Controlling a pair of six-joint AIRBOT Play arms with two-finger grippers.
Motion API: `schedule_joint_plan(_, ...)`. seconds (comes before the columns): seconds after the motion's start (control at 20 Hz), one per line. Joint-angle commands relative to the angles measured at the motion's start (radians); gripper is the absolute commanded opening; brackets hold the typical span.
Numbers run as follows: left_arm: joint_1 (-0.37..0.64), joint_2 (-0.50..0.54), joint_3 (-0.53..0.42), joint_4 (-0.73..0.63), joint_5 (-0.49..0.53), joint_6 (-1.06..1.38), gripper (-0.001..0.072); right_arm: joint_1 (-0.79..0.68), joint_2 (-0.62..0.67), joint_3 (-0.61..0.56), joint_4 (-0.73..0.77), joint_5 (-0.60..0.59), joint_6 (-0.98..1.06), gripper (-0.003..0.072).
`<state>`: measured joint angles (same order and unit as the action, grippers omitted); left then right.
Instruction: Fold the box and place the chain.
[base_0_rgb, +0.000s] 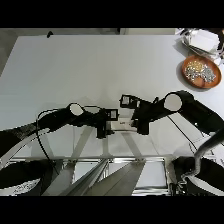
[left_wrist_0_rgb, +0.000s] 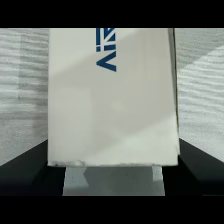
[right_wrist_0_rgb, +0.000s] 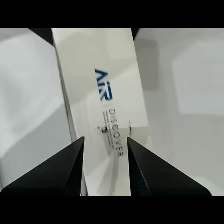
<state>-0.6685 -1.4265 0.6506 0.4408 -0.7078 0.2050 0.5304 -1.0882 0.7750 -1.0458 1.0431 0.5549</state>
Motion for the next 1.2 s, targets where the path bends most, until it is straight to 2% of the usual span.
schedule_joint_plan(0.0, 0.0, 0.001, 0.0, -0.003, 0.008, -0.004, 0.032, -0.03, 0.031, 0.0, 0.131, -0.017, -0.062, 0.0284)
schedule_joint_plan(0.1, 0.0, 0.001, 0.0, -0.003, 0.008, -0.004, 0.032, -0.074, 0.031, -0.001, 0.23, -0.013, -0.117, 0.0184)
schedule_joint_plan(0.2, 0.0, 0.001, 0.0, -0.003, 0.008, -0.004, 0.032, -0.118, 0.03, -0.012, 0.322, -0.015, -0.179, 0.0119)
schedule_joint_plan(0.25, 0.0, 0.001, 0.0, -0.003, 0.008, -0.004, 0.032, -0.136, 0.03, -0.031, 0.384, -0.016, -0.227, 0.0041)
schedule_joint_plan(0.3, 0.0, 0.001, 0.0, -0.003, 0.008, -0.004, 0.032, -0.152, 0.028, -0.061, 0.462, -0.018, -0.29, 0.001)
schedule_joint_plan(0.45, 0.0, 0.001, 0.0, -0.003, 0.008, -0.004, 0.032, -0.165, -0.003, -0.188, 0.739, -0.056, -0.492, 0.0009)
schedule_joint_plan(0.55, 0.0, 0.001, 0.0, -0.003, 0.008, -0.004, 0.032, -0.165, -0.038, -0.246, 0.84, -0.053, -0.572, 0.0008)
schedule_joint_plan(0.8, 0.0, 0.001, 0.0, -0.003, 0.008, -0.004, 0.032, -0.164, -0.113, -0.285, 0.843, -0.042, -0.605, 0.0008)
schedule_joint_plan(1.15, 0.0, 0.001, 0.0, -0.003, 0.008, -0.004, 0.032, -0.165, -0.124, -0.32, 0.837, -0.063, -0.651, 0.0007)
